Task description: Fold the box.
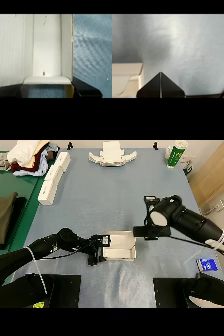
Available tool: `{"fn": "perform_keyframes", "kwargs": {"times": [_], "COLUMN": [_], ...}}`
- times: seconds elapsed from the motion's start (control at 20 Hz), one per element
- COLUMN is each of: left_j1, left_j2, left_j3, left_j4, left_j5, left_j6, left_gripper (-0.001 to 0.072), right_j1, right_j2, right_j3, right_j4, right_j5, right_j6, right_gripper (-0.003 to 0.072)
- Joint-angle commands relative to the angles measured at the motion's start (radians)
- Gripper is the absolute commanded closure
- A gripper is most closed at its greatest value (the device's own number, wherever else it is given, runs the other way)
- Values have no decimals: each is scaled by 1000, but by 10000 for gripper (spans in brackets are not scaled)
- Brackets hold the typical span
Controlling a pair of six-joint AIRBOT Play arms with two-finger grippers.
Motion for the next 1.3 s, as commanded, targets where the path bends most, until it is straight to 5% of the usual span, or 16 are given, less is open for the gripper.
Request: {"fn": "perform_keyframes", "kwargs": {"times": [0.0, 0.15, 0.3, 0.4, 0.75, 0.9, 1.25], "left_j1": [0, 0, 0, 0, 0, 0, 0], "left_j2": [1, 1, 1, 1, 1, 1, 1], "left_j3": [0, 0, 0, 0, 0, 0, 0], "left_j4": [1, 1, 1, 1, 1, 1, 1], "left_j5": [0, 0, 0, 0, 0, 0, 0], "left_j6": [-1, -1, -1, -1, -1, -1, -1], "left_gripper": [198, 198, 198, 198, 198, 198, 199], "right_j1": [-238, -502, -649, -647, -436, -332, 7], "right_j2": [-26, -142, -286, -360, -350, -266, 50], "right_j3": [-33, -34, -21, 2, 13, -11, -275], "right_j4": [140, 644, 1144, 1260, 988, 877, 746], "right_j5": [-125, -180, -8, 121, 166, 94, -582], "right_j6": [-247, -655, -969, -1032, -1152, -1154, -1295], "right_gripper": [685, 685, 685, 684, 684, 684, 684]}}
